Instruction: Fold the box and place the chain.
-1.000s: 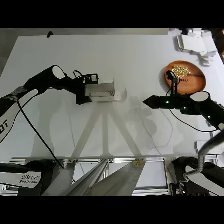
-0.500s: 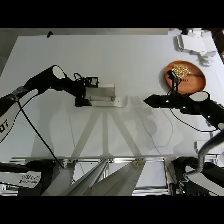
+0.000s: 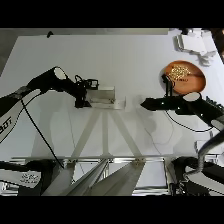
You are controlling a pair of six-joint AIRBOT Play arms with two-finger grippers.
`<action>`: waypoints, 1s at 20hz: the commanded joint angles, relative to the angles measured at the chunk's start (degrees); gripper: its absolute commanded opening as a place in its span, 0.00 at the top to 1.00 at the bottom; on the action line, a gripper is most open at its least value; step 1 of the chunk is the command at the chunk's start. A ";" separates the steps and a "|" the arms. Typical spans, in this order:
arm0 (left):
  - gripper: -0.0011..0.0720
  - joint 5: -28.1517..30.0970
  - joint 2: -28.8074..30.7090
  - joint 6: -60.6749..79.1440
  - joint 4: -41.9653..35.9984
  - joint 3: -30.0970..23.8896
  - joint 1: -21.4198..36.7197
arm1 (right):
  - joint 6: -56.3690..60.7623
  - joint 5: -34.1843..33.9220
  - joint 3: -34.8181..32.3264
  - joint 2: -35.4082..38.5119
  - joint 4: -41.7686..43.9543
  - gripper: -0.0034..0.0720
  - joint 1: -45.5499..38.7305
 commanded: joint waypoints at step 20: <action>0.96 0.68 -0.24 0.13 0.24 -0.04 -0.04 | -5.40 -9.60 5.27 -9.53 7.54 0.95 11.30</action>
